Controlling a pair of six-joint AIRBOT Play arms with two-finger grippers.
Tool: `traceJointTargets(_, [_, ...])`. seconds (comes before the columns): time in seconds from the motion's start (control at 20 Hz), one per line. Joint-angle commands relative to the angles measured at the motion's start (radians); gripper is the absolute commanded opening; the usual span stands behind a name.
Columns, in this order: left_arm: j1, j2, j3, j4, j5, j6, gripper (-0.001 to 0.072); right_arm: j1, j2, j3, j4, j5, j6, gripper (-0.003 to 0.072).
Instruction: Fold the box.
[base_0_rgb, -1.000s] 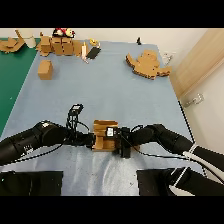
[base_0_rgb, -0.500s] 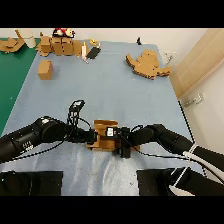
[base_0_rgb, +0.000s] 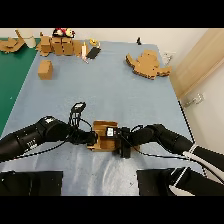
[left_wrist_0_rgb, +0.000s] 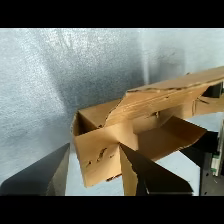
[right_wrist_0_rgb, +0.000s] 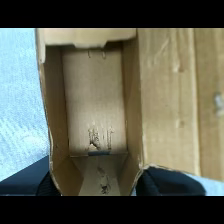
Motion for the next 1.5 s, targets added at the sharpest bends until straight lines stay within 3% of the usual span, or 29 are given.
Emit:
traceJointTargets(0.0, [-0.026,-0.035,0.003,0.005,0.001,0.002,0.0494,0.0,0.001,0.001,0.0,0.0,0.0,0.0581])
traceJointTargets(0.3, [-0.077,-0.101,0.039,0.138,0.0,-0.158,0.0493,0.0,0.001,0.001,0.0,0.0,0.0,0.0581])
traceJointTargets(0.6, [-0.127,-0.182,0.143,0.186,-0.027,-0.179,0.0493,0.0,0.001,0.001,0.0,0.0,0.0,0.0581])
traceJointTargets(0.9, [-0.139,-0.26,0.213,0.239,-0.151,-0.261,0.0493,0.0,0.001,0.001,0.0,0.001,0.0,0.0581])
traceJointTargets(1.1, [-0.164,-0.294,0.257,0.368,-0.23,-0.492,0.0492,0.0,0.001,0.001,0.0,0.001,0.0,0.0581])
traceJointTargets(1.45, [-0.206,-0.355,0.301,0.379,-0.232,-0.513,0.0492,0.0,0.001,0.001,0.0,0.004,0.0,0.0581])
